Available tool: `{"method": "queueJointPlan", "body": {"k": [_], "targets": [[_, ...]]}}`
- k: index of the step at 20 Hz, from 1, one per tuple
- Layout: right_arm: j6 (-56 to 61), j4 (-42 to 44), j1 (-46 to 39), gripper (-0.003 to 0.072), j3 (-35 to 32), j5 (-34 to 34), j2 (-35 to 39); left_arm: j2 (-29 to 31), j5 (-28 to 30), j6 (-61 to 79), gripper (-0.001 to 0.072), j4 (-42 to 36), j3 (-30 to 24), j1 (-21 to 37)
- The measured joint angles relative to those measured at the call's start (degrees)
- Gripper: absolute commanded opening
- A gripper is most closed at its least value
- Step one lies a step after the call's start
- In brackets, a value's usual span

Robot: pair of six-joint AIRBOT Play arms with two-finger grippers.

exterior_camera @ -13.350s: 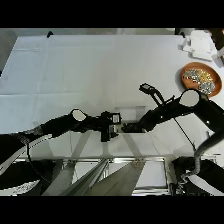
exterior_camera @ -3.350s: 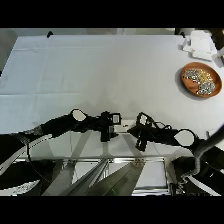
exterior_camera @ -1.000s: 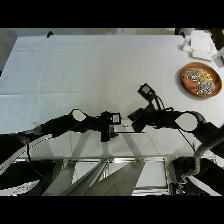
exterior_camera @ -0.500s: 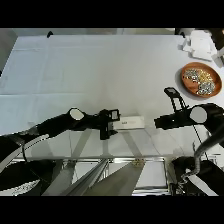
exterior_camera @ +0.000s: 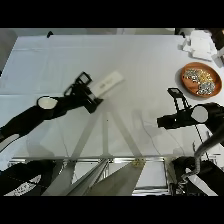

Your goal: Fold the box and place the chain.

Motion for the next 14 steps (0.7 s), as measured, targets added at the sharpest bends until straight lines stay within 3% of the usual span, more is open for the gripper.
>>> {"method": "queueJointPlan", "body": {"k": [3,8,11,12,14], "targets": [[0.2,-0.1,0.0,0.0018,0.0,-0.6,0.0,2.1,-2.4,-15.7,0.0004,14.2,0.0,8.6],[0.2,-0.1,0.0,0.0018,0.0,-2.5,0.0,3.1,-12.9,-43.0,0.0004,42.8,0.0,22.6],[0.2,0.0,0.0,0.0018,0.0,-4.2,0.0,3.3,-17.6,-49.8,0.0014,53.0,0.0,28.6],[0.2,0.2,0.0,0.0018,0.0,-4.8,0.0,3.4,-18.5,-51.1,0.0052,54.8,0.0,30.1],[0.2,0.5,0.0,0.0018,0.0,-5.6,0.0,3.4,-20.7,-52.8,0.0221,57.4,0.0,31.9]]}}
